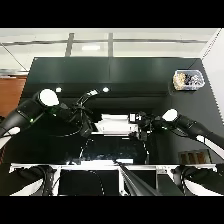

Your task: Fold the box and place the chain.

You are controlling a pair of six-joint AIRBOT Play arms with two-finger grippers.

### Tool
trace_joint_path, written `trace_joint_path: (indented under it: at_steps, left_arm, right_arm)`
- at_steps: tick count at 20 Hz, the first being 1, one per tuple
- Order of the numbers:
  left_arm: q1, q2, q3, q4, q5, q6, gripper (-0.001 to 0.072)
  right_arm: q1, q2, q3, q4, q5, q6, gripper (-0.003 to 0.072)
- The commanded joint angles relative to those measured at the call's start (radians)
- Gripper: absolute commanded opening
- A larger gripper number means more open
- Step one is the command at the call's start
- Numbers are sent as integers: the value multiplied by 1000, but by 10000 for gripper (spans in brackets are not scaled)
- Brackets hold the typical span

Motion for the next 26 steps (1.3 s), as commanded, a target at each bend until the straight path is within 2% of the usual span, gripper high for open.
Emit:
trace_joint_path:
  at_steps: [1,3,5,7,9,11,12,15,20,23,26]
  left_arm:
    - [0,3,-106,-378,271,36,25]
    - [0,-29,-92,-405,379,33,24]
    - [-7,-88,-35,-361,404,48,24]
    - [-27,-146,36,-224,459,12,23]
    - [-33,-198,92,-59,499,-233,23]
    - [-40,-246,131,78,441,-325,23]
    - [-45,-267,139,90,397,-329,23]
    - [-48,-307,142,18,332,-269,25]
    - [-43,-340,142,0,329,-235,24]
    - [-14,-295,142,10,326,-207,23]
    - [63,-216,134,155,304,-248,24]
  right_arm:
    - [0,-1,0,1,1,0,429]
    - [0,-1,0,1,2,1,429]
    - [0,-1,0,1,2,0,429]
    - [0,-1,0,1,2,0,428]
    - [0,-1,0,1,2,0,429]
    - [0,-1,0,1,2,0,429]
    - [0,-1,0,1,2,0,429]
    - [0,-1,0,1,2,0,429]
    - [0,-1,0,1,2,0,428]
    - [0,-1,0,1,2,0,429]
    - [0,-1,0,1,2,0,429]
